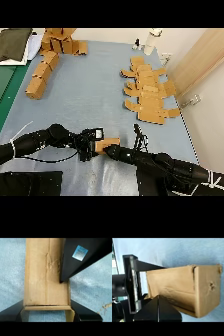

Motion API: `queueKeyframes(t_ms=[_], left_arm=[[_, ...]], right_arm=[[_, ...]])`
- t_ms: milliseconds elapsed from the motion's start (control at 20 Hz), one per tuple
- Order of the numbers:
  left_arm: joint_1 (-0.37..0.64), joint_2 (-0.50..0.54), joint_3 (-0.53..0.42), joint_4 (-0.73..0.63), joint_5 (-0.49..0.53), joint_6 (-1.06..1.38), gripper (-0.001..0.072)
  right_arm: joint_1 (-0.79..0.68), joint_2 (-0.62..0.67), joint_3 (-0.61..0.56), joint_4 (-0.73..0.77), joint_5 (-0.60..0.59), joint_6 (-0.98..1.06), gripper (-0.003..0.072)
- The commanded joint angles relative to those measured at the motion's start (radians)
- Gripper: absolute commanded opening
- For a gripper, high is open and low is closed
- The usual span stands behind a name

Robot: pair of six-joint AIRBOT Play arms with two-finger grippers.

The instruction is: Fold the box.

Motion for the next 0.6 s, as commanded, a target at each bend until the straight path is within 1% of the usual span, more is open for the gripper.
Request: queueKeyframes(t_ms=[0, 200, 300, 350, 400, 450, 500, 550], left_arm=[[0.000, 0.000, 0.001, 0.002, 0.001, 0.003, 0.0519], [0.000, 0.000, 0.001, 0.002, 0.001, 0.003, 0.0520], [0.000, 0.000, 0.001, 0.002, 0.000, 0.003, 0.0520], [0.000, 0.000, 0.001, 0.002, 0.001, 0.003, 0.0519], [0.000, 0.000, 0.001, 0.001, 0.001, 0.003, 0.0520], [0.000, 0.000, 0.001, 0.002, 0.001, 0.003, 0.0519], [0.000, 0.000, 0.001, 0.001, 0.000, 0.003, 0.0519], [0.000, 0.000, 0.001, 0.001, 0.000, 0.003, 0.0519]], right_arm=[[-0.006, 0.078, 0.038, -0.151, -0.070, -0.006, 0.0003], [-0.109, 0.182, 0.124, -0.383, -0.424, 0.005, 0.0003], [-0.178, 0.212, 0.197, -0.562, -0.628, 0.130, 0.0003], [-0.221, 0.213, 0.245, -0.689, -0.793, 0.224, 0.0004], [-0.263, 0.208, 0.292, -0.796, -0.959, 0.271, 0.0004], [-0.312, 0.195, 0.343, -0.889, -1.125, 0.271, 0.0005], [-0.360, 0.179, 0.388, -0.942, -1.255, 0.250, 0.0005], [-0.407, 0.161, 0.426, -0.967, -1.351, 0.214, 0.0006]])
